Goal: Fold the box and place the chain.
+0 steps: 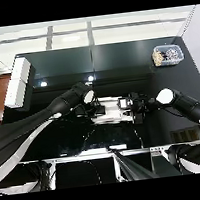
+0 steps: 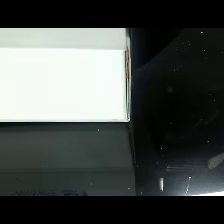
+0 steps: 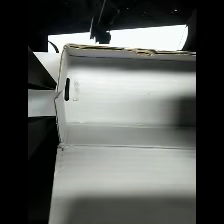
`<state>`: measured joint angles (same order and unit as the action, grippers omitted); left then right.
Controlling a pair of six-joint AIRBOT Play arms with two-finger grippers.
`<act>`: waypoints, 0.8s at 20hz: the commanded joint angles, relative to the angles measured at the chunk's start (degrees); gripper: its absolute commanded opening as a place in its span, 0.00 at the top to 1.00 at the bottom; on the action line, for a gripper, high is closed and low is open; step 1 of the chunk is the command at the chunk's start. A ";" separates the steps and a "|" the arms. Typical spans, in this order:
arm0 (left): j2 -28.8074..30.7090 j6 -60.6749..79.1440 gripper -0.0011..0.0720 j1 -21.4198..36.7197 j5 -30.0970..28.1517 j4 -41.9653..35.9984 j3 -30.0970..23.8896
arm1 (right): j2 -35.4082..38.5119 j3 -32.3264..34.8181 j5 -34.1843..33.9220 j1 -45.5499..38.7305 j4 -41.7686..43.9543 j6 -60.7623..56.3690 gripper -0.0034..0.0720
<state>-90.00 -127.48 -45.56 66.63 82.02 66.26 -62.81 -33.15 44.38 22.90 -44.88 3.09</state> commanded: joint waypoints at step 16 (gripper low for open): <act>0.00 0.02 0.95 -0.04 -0.11 -0.22 -0.02 | -4.61 -0.04 0.09 0.44 13.18 -0.79 0.58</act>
<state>-90.00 -127.46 -45.56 66.39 81.76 66.26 -67.35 -33.15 44.73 23.31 -31.83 2.59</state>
